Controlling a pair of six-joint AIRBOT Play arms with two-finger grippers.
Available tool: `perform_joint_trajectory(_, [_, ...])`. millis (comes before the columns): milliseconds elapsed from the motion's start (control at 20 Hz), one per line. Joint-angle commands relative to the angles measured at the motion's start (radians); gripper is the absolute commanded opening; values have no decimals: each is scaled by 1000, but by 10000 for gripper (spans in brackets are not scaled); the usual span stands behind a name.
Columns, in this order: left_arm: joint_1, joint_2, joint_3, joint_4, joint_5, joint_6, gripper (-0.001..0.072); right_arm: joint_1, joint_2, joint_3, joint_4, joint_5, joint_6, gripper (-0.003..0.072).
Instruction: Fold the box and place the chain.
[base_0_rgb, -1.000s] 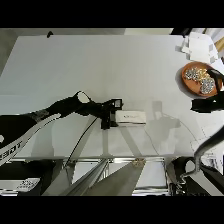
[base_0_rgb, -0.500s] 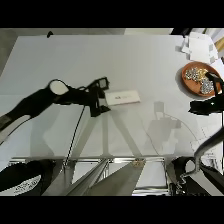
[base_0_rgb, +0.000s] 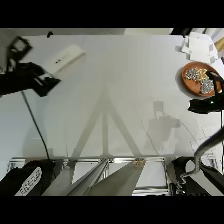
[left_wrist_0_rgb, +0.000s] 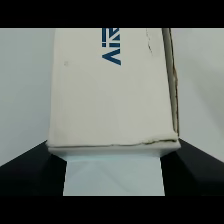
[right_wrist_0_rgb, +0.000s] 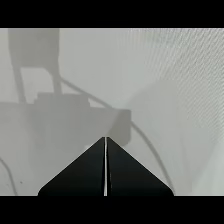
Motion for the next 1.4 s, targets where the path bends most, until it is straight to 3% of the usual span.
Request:
perform_joint_trajectory(0, [251, 81, 1, 50, -31, -76, 1, 0, -1, 0, 20, -14, -20, 13])
perform_joint_trajectory(200, [491, 50, -27, 50, -79, -96, 0, 0, -1, -1, 22, -37, -21, 13])
perform_joint_trajectory(300, [553, 35, -86, 49, -58, -98, 0, 0, -1, -1, 22, -51, -23, 13])
perform_joint_trajectory(700, [563, -32, -373, 144, 115, -90, 6, 0, -1, -1, 22, -64, -22, 13])
perform_joint_trajectory(850, [562, -52, -415, 182, 97, -82, 6, 0, -1, -2, 25, -58, -22, 13])
perform_joint_trajectory(1050, [562, -84, -428, 294, -28, -82, 18, 0, -1, -2, 37, -74, -23, 13])
perform_joint_trajectory(1250, [562, -92, -428, 315, -61, -82, 320, 0, -1, -2, 37, -107, -23, 13])
perform_joint_trajectory(1350, [562, -92, -428, 311, -68, -82, 535, 0, -1, -2, 37, -134, -23, 13])
